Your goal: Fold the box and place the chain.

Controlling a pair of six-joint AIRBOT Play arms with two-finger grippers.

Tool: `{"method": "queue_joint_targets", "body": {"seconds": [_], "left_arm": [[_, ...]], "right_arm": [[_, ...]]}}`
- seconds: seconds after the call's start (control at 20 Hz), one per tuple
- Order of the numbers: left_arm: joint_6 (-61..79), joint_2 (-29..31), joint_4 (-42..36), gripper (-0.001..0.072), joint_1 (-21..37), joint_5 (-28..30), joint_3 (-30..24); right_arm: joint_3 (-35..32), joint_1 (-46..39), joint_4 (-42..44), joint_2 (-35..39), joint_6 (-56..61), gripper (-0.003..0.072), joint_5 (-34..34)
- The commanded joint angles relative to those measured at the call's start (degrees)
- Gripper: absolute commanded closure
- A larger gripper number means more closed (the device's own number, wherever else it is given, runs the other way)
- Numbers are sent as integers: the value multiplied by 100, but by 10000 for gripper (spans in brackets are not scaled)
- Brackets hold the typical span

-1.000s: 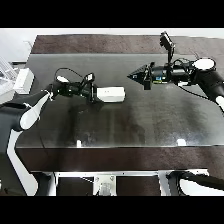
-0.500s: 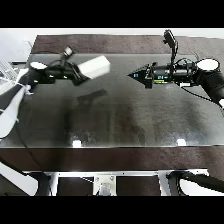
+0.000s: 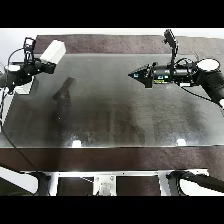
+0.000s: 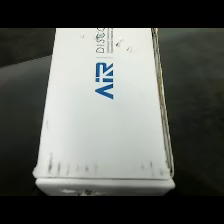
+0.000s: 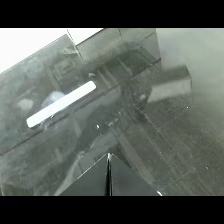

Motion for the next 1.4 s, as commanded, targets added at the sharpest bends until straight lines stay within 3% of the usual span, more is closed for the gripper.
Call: {"method": "queue_joint_targets", "body": {"seconds": [0.0,0.3,0.55,0.6,0.65,0.7,0.75,0.85,0.9,1.05,1.15,1.2,1.25,1.3,1.35], "left_arm": [[-417,-236,24,692,101,951,-131],[-828,-369,31,692,122,1961,-393],[-739,-568,26,685,256,1497,-411],[-699,-568,107,460,291,1351,-413],[-699,-568,221,125,302,1353,-411],[-704,-568,295,-9,319,1399,-413],[-699,-566,308,-11,345,1388,-411],[-702,-566,420,-11,459,1193,-411],[-708,-564,507,-11,527,1080,-411],[-734,-424,525,-11,772,455,-411],[-957,-144,588,-11,949,-372,-411],[-1102,11,605,-11,1040,-894,-411],[-1233,184,597,89,1099,-1453,-409],[-1204,376,599,405,1121,-2114,-411],[-975,564,551,655,1113,-2715,-411]], "right_arm": [[0,9,105,4,9,687,0],[0,9,125,4,26,687,4],[0,7,140,4,157,686,4],[0,7,142,4,157,679,2],[0,7,142,4,157,583,2],[0,7,144,4,160,453,2],[0,7,177,4,157,372,4],[0,7,291,4,157,249,4],[0,7,332,4,157,221,4],[2,-2,468,15,157,217,4],[7,-2,529,103,155,212,2],[4,-2,557,175,155,261,2],[4,-4,566,260,155,412,2],[4,-4,566,374,155,562,0],[2,-4,564,494,157,686,-11]]}}
